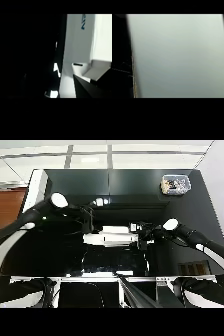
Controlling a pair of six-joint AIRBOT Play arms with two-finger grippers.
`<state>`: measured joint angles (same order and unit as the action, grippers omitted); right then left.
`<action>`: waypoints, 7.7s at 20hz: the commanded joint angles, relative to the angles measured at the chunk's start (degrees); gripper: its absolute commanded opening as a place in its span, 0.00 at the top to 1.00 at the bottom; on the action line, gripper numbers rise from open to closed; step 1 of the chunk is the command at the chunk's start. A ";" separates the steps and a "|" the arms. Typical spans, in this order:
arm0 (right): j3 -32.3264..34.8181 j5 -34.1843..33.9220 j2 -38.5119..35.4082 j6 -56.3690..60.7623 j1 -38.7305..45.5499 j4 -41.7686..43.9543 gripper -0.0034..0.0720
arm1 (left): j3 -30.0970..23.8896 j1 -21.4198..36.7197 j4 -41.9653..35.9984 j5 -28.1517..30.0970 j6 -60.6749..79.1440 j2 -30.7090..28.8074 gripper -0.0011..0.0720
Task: Fold the box and place the chain.
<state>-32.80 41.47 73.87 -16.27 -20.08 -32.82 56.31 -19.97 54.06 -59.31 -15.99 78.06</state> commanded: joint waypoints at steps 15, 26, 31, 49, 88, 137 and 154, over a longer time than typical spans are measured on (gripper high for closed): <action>-0.02 -0.07 0.02 0.00 -0.04 0.20 0.74 | -7.39 -2.12 -36.76 13.03 -24.06 2.23 0.96; -0.02 -0.22 0.02 0.02 -0.04 0.39 0.73 | -2.62 -0.20 -16.79 6.38 -31.04 9.18 0.96; -0.02 -0.66 0.02 0.22 -0.04 0.74 0.73 | -2.62 5.33 -10.62 2.54 -23.41 -5.01 0.95; -0.02 -0.76 0.02 0.24 -0.04 0.81 0.73 | -12.46 -7.32 -5.55 9.51 23.50 -1.95 0.30; -0.02 -0.76 0.02 0.26 -0.04 0.83 0.73 | -21.57 19.58 -17.70 -2.29 -51.54 2.36 0.95; -0.02 -0.76 0.02 0.26 -0.04 0.83 0.73 | 1.57 -16.44 14.97 0.44 -97.61 4.85 0.52; 0.00 -0.76 0.02 0.26 -0.04 0.83 0.74 | 13.77 -24.15 28.85 -8.90 -113.50 13.11 0.65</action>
<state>-32.80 40.69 73.87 -16.03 -20.12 -32.01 69.71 -43.92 82.28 -67.75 -127.76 90.94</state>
